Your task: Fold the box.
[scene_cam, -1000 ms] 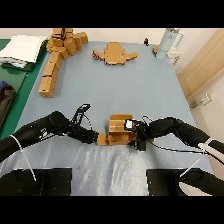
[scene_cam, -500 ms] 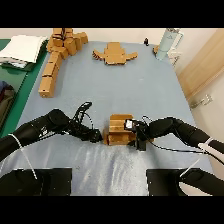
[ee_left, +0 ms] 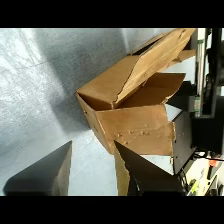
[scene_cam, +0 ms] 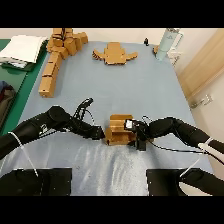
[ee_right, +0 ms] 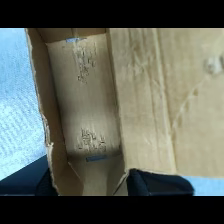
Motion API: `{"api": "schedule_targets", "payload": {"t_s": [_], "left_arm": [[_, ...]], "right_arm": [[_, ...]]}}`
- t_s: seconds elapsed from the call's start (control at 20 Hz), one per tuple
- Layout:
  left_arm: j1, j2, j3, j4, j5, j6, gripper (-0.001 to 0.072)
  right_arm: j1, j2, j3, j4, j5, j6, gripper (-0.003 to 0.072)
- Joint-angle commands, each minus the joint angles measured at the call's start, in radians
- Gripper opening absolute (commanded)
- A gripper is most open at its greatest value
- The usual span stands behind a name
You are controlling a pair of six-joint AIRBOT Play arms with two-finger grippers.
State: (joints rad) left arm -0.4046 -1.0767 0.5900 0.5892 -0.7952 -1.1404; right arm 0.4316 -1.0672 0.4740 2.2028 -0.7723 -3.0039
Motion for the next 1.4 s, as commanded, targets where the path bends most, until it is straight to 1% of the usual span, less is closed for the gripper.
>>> {"api": "schedule_targets", "payload": {"t_s": [0.0,0.05,0.1,0.15,0.2,0.4,0.5,0.6,0.65,0.75,0.85,0.95,1.0,1.05,1.25,1.35], "left_arm": [[-0.007,-0.018,0.005,-0.100,0.003,0.040,0.0423],[-0.013,-0.027,0.006,-0.125,0.002,0.057,0.0424],[-0.014,-0.036,0.007,-0.143,0.000,0.066,0.0485],[-0.013,-0.041,0.007,-0.156,0.002,0.079,0.0619],[-0.013,-0.045,0.007,-0.163,0.011,0.078,0.0634],[-0.013,-0.055,0.007,-0.170,0.057,0.069,0.0634],[-0.014,-0.064,0.008,-0.165,0.073,0.016,0.0633],[-0.032,-0.064,0.013,-0.123,0.103,-0.051,0.0622],[-0.053,-0.064,0.024,-0.080,0.122,-0.100,0.0594],[-0.120,-0.064,0.061,0.058,0.156,-0.237,0.0594],[-0.193,-0.064,0.099,0.238,0.183,-0.411,0.0594],[-0.241,-0.064,0.127,0.422,0.179,-0.602,0.0594],[-0.253,-0.064,0.137,0.485,0.164,-0.675,0.0595],[-0.262,-0.064,0.144,0.518,0.145,-0.712,0.0595],[-0.289,-0.077,0.164,0.526,0.139,-0.777,0.0594],[-0.307,-0.098,0.189,0.557,0.120,-0.819,0.0595]], "right_arm": [[0.001,0.000,0.000,0.000,0.000,0.000,0.0502],[0.001,0.000,0.000,0.000,0.000,0.000,0.0502],[0.001,0.000,0.000,0.000,0.000,0.000,0.0502],[0.001,0.000,0.000,0.000,0.000,0.000,0.0502],[0.001,0.000,0.000,0.000,0.000,0.000,0.0503],[0.001,0.000,0.000,0.000,0.000,0.000,0.0502],[0.001,0.000,0.000,0.000,0.000,0.000,0.0502],[0.001,0.000,0.000,0.000,0.000,0.000,0.0502],[0.001,0.000,0.000,0.000,0.000,0.000,0.0502],[0.001,0.000,0.000,0.000,0.000,0.000,0.0502],[0.001,0.000,0.000,0.000,0.000,0.000,0.0502],[0.001,0.000,0.000,0.000,0.000,0.000,0.0503],[0.001,0.000,0.000,0.000,0.000,0.000,0.0502],[0.001,0.000,0.000,0.000,0.000,0.000,0.0502],[0.001,0.000,0.000,0.000,0.000,0.000,0.0502],[0.001,0.000,0.000,0.000,0.000,0.000,0.0502]]}}
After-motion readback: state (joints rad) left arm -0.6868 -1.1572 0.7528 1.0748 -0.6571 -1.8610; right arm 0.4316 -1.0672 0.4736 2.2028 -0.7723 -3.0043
